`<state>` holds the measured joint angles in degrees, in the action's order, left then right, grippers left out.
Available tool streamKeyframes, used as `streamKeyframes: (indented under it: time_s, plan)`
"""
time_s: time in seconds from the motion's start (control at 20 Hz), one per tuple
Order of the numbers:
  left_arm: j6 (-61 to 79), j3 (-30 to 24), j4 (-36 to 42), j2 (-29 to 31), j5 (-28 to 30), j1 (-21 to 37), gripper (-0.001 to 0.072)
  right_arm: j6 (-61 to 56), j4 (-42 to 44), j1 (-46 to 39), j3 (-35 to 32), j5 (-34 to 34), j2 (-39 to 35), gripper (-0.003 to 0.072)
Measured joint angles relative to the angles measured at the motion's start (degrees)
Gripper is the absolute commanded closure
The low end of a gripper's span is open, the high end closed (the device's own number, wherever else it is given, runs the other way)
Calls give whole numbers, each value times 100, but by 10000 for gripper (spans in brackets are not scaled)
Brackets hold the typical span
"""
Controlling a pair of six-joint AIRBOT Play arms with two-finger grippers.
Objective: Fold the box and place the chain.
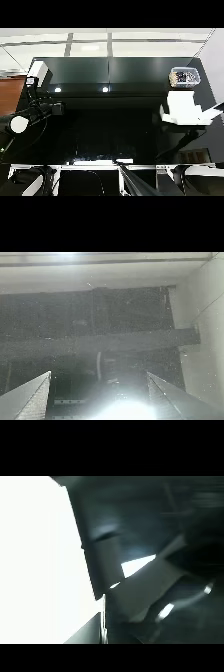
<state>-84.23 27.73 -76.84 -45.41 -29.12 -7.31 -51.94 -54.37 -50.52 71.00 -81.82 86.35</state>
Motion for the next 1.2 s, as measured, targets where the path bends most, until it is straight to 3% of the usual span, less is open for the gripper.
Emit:
streamKeyframes:
  time_s: [0.2, 0.45, 0.6, 0.9, 1.2]
  plan:
    - [-2, 0, 2, 0, -221, 0, 2, 275, 1019, 691, -1714, 474, -1598, 677]
    - [0, 0, 249, 0, -629, -2, 2, 568, 3189, 2017, -4463, 2041, -4358, 677]
    - [184, 0, 861, -42, -769, -2, 3, 476, 4019, 3091, -5611, 2973, -5495, 676]
    - [1698, 221, 3008, -704, -1523, -2, 12, 15, 4374, 4942, -6363, 4269, -6153, 676]
    - [2251, 651, 3895, -1685, -2234, 2, 12, -313, 3971, 5580, -6467, 4612, -6245, 676]
